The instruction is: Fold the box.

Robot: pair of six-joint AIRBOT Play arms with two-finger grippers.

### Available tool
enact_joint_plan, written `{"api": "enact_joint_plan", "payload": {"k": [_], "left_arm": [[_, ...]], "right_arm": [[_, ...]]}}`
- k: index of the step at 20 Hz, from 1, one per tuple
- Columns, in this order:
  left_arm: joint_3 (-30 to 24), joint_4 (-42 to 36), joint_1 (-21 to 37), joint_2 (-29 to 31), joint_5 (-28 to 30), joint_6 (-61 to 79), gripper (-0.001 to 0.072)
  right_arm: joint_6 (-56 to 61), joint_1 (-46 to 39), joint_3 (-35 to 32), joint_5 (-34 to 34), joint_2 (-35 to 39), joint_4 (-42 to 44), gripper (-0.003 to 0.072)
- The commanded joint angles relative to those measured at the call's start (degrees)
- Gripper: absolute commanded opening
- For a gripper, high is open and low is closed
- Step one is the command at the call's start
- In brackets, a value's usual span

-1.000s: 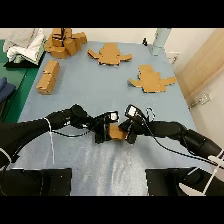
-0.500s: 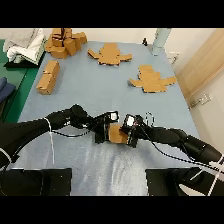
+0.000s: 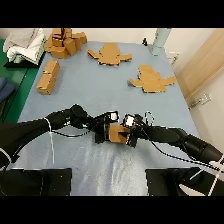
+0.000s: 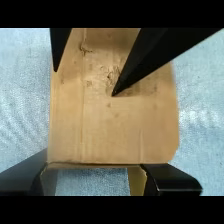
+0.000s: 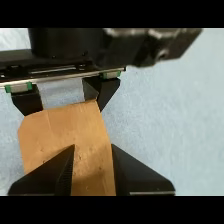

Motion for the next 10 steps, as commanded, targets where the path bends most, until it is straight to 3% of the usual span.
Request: {"api": "enact_joint_plan", "payload": {"k": [1, 2, 4, 5, 10], "left_arm": [[0.0, 0.0, 0.0, 0.0, 0.0, 0.0, 0.0463], [0.0, 0.0, 0.0, 0.0, 0.0, 0.0, 0.0463], [0.0, 0.0, 0.0, 0.0, 0.0, 0.0, 0.0462], [0.0, 0.0, 0.0, 0.0, 0.0, 0.0, 0.0463], [0.0, 0.0, 0.0, 0.0, 0.0, 0.0, 0.0462]], "right_arm": [[0.0, 0.3, 1.9, -2.1, 0.0, -0.1, 0.0358], [0.0, 0.5, 2.7, -3.2, 0.0, -0.1, 0.0368], [0.0, 1.3, 3.8, -6.2, 0.0, -0.1, 0.0489], [0.0, 1.8, 3.7, -7.2, 0.0, -0.3, 0.0514], [-0.2, 1.8, 3.7, -9.0, -1.9, -5.6, 0.0542]]}}
